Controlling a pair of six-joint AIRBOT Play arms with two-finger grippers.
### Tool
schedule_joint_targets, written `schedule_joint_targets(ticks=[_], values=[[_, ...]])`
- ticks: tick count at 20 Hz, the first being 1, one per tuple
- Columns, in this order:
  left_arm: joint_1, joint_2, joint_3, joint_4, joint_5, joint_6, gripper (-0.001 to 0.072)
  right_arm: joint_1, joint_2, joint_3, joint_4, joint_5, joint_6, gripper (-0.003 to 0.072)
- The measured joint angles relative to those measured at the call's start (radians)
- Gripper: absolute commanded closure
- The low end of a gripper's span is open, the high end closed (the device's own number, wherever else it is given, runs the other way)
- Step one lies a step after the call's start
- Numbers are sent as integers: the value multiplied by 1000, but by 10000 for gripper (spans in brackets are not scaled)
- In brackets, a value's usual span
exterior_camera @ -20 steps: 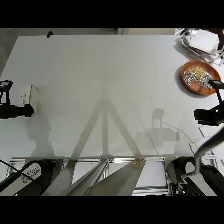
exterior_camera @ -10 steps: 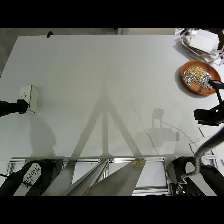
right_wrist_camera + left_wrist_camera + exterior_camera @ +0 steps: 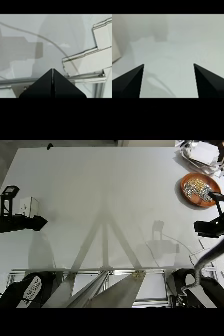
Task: Fold the box and place the chain.
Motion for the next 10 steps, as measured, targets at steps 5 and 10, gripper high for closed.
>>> schedule_joint_targets(ticks=[5,10], values=[[-45,0,0,-13,-31,-1,22,0,0,0,0,0,0,669],[-53,0,0,-85,-3,-3,22,0,0,0,0,0,0,669]])
